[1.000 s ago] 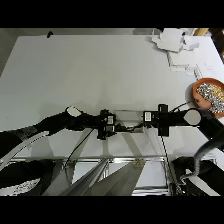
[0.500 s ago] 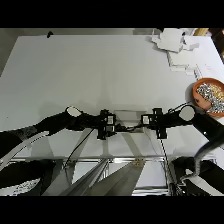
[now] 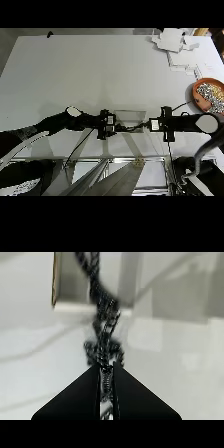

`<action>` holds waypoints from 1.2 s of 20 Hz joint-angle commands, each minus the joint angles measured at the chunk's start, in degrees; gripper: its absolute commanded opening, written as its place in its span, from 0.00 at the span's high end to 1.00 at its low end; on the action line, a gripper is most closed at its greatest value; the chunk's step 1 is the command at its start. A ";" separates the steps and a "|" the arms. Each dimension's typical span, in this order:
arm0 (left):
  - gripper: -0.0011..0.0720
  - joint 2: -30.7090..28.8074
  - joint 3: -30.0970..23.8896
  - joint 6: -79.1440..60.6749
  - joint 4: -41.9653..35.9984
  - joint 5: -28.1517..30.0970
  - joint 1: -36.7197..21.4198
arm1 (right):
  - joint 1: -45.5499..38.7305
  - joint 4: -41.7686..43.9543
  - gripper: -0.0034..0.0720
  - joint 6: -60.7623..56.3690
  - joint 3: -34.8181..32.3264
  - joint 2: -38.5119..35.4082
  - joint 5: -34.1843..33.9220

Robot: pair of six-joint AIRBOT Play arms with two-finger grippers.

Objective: Fold the box and place the chain.

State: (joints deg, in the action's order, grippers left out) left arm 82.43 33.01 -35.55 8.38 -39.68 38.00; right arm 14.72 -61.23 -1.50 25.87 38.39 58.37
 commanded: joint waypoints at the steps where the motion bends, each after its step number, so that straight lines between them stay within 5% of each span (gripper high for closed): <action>1: 0.61 -0.02 0.04 0.00 0.02 0.00 -0.04 | 0.15 17.66 0.93 2.99 0.00 -4.98 0.79; 5: 0.61 -0.02 0.04 0.00 0.02 0.02 -0.04 | 5.75 28.35 0.93 9.05 0.00 -3.32 -1.03; 13: 0.61 -0.02 0.02 0.00 0.02 0.00 -0.04 | 15.98 28.35 0.93 12.33 0.00 10.58 -13.38; 16: 0.61 -0.02 0.04 0.00 0.02 0.02 -0.04 | 15.65 22.03 0.71 11.87 0.02 14.56 -16.06; 24: 0.61 -0.02 0.04 0.00 0.02 0.02 -0.04 | -0.81 8.22 0.72 5.29 0.02 -0.81 -0.79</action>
